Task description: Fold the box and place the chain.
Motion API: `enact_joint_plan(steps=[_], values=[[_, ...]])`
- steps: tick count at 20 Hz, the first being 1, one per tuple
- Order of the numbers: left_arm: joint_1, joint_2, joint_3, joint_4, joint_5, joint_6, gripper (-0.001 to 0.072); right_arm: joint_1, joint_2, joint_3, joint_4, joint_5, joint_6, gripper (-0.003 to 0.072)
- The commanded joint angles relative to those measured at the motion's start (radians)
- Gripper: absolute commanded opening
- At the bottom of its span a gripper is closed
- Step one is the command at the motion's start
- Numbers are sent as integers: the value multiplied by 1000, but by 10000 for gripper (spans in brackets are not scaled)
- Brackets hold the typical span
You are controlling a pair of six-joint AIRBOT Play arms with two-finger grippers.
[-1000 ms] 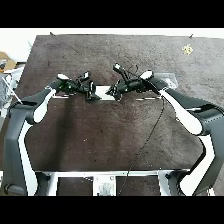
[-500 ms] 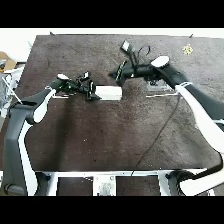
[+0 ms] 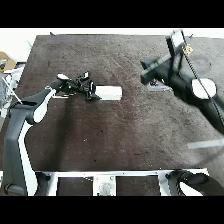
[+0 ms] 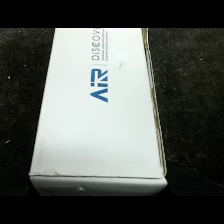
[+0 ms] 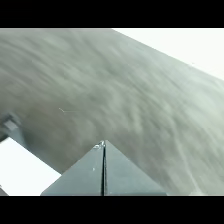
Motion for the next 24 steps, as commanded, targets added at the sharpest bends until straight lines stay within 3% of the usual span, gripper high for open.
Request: enact_joint_plan(steps=[1,4,8,13,14,17,20,24], values=[[1,0,0,0,0,0,284,1,264,-344,-3,-285,67,-1],[1,0,0,0,-2,0,284,1,455,-605,16,-406,74,-1],[1,0,0,-1,-2,0,284,1,609,-795,16,-469,74,-1],[1,0,0,-19,0,0,259,1,631,-830,15,-480,73,-1],[2,0,0,-27,-4,3,15,1,631,-830,15,-485,73,0],[11,24,0,-129,20,3,9,1,631,-830,15,-520,72,0],[47,120,0,-271,44,-4,9,1,631,-830,15,-555,73,0],[150,330,0,-295,231,-148,9,1,631,-830,15,-562,73,0]])
